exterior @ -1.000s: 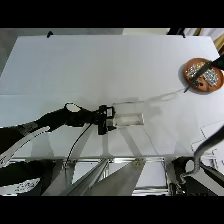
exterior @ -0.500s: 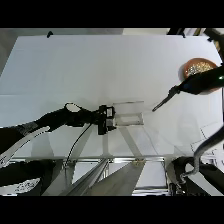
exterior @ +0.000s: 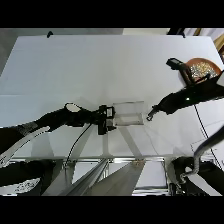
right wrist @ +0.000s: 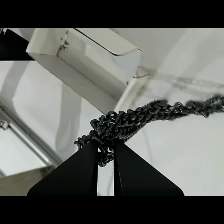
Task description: Fold the box and place the chain.
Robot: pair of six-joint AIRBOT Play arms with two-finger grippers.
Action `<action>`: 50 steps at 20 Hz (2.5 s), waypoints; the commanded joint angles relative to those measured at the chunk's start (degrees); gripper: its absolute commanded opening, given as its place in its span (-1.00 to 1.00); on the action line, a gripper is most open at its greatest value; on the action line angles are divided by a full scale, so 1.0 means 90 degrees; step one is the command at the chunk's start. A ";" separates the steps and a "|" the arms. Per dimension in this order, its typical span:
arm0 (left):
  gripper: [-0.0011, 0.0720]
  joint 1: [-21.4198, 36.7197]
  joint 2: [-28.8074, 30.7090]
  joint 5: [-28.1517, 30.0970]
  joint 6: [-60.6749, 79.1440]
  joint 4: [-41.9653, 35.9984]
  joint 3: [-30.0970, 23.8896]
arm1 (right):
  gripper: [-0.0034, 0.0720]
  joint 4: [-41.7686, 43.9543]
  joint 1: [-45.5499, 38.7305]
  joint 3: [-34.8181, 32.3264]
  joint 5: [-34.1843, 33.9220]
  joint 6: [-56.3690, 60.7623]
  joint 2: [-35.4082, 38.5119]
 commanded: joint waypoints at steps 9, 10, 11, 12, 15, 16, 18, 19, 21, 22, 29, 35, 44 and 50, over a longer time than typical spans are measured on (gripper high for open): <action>-0.28 0.0002 0.0005 0.0002 0.0002 0.0000 0.0005 | -0.88 -0.0075 0.2072 -0.0503 -0.2108 0.0311 -0.0170; -0.28 0.0002 0.0005 0.0000 0.0000 0.0002 0.0005 | -0.88 -0.0087 0.2176 -0.0505 -0.2234 0.0408 -0.0272; -0.28 0.0002 0.0005 0.0000 0.0002 0.0000 0.0005 | -0.88 -0.0102 0.2263 -0.0505 -0.2331 0.0459 -0.0369; -0.28 0.0002 0.0005 0.0000 0.0002 0.0000 0.0005 | -0.88 -0.0131 0.2358 -0.0505 -0.2424 0.0546 -0.0481; -0.28 0.0002 0.0005 0.0000 0.0002 0.0000 0.0005 | -0.88 -0.0170 0.2623 -0.0508 -0.2526 0.0561 -0.0855; -0.28 0.0002 0.0005 0.0000 0.0000 0.0000 0.0005 | -0.88 -0.0168 0.2718 -0.0532 -0.2586 0.0561 -0.0976; -0.28 0.0002 0.0005 0.0002 0.0000 0.0000 0.0005 | -0.88 -0.0168 0.2880 -0.0597 -0.2752 0.0580 -0.1188; -0.28 0.0002 0.0005 0.0002 0.0002 0.0000 0.0005 | -0.88 -0.0168 0.2948 -0.0600 -0.2783 0.0580 -0.1311; -0.28 0.0002 0.0005 0.0002 0.0000 0.0000 0.0005 | -0.88 -0.0168 0.3060 -0.0612 -0.2912 0.0580 -0.1537; -0.28 0.0002 0.0005 0.0000 0.0000 0.0000 0.0005 | -0.88 -0.0172 0.3109 -0.0629 -0.3002 0.0580 -0.1625; -0.28 0.0002 0.0005 0.0000 0.0000 0.0000 0.0005 | -0.59 -0.0508 0.3164 -0.0634 -0.3094 0.1110 -0.1875; -0.28 0.0002 0.0005 0.0002 0.0000 0.0000 0.0005 | -0.58 -0.0525 0.3162 -0.0631 -0.3070 0.1107 -0.1758; -0.28 0.0002 0.0005 0.0000 0.0000 0.0000 0.0005 | -0.61 -0.2890 0.3138 -0.0631 -0.1865 0.2334 0.0160; -0.28 0.0002 0.0005 0.0000 0.0000 0.0000 0.0005 | -0.26 -0.3432 0.2089 -0.0799 -0.1613 0.2725 0.0126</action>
